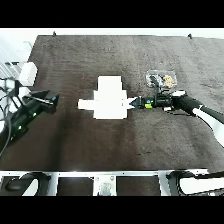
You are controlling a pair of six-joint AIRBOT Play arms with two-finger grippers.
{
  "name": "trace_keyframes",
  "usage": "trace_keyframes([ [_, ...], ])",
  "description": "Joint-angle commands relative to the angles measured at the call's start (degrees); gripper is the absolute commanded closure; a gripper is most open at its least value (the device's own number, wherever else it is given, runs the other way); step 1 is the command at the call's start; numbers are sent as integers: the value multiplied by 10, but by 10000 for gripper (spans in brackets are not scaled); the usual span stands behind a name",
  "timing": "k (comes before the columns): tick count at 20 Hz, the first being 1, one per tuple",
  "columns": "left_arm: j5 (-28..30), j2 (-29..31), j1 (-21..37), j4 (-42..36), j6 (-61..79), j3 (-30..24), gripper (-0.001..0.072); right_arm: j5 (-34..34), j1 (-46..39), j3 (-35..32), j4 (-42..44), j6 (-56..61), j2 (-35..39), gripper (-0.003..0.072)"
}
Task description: Fold the box and place the chain.
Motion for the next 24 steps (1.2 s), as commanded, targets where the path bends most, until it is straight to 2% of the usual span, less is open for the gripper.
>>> trace_keyframes([
  [1, -91, -147, 0, 16, 2, 86, 185, -7, 1, -1, 16, -9, 0, 685],
  [6, -162, -300, -1, 35, -4, 226, 186, -7, 4, -5, 14, -43, 0, 684],
  [10, -166, -391, -32, 170, -127, 347, 186, -9, 5, -5, 14, -59, 0, 684],
  [11, -186, -419, -39, 202, -174, 385, 187, -10, 5, -5, 14, -66, 0, 683],
  [15, -334, -536, -48, 287, -281, 546, 185, -9, 5, -5, 14, -67, 0, 683],
  [20, -428, -651, -88, 396, -398, 712, 186, -9, 5, -13, 13, -71, 0, 683],
  [23, -466, -715, -103, 401, -435, 788, 184, -10, 5, -17, 12, -74, 0, 683],
  [24, -484, -733, -107, 401, -438, 810, 157, -10, 5, -17, 12, -74, 0, 683],
])
